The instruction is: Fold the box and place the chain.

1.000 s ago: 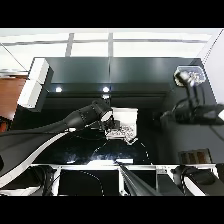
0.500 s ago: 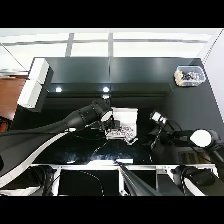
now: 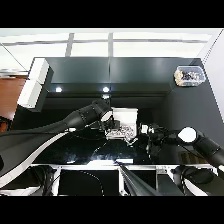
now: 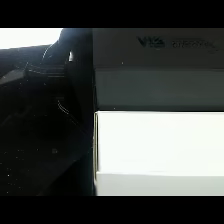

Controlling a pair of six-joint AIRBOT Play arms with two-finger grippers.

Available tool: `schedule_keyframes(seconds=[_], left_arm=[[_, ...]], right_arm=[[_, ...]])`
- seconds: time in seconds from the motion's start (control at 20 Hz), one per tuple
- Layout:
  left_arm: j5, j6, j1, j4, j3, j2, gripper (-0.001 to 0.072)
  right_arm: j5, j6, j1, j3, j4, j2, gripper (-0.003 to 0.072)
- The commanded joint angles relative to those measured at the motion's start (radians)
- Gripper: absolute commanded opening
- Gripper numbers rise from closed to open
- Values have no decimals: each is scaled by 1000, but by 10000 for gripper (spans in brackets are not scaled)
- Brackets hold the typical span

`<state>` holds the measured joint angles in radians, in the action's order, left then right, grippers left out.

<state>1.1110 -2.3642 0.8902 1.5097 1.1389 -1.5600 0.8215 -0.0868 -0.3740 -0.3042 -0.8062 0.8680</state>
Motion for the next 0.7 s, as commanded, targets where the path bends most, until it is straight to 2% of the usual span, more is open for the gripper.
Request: schedule_keyframes(seconds=[0.0,0.65], left_arm=[[1,0,0,0,0,-1,30],[1,0,0,0,0,-1,30]], right_arm=[[-48,114,-4,1,55,42,536],[-108,174,-33,1,92,108,535]])
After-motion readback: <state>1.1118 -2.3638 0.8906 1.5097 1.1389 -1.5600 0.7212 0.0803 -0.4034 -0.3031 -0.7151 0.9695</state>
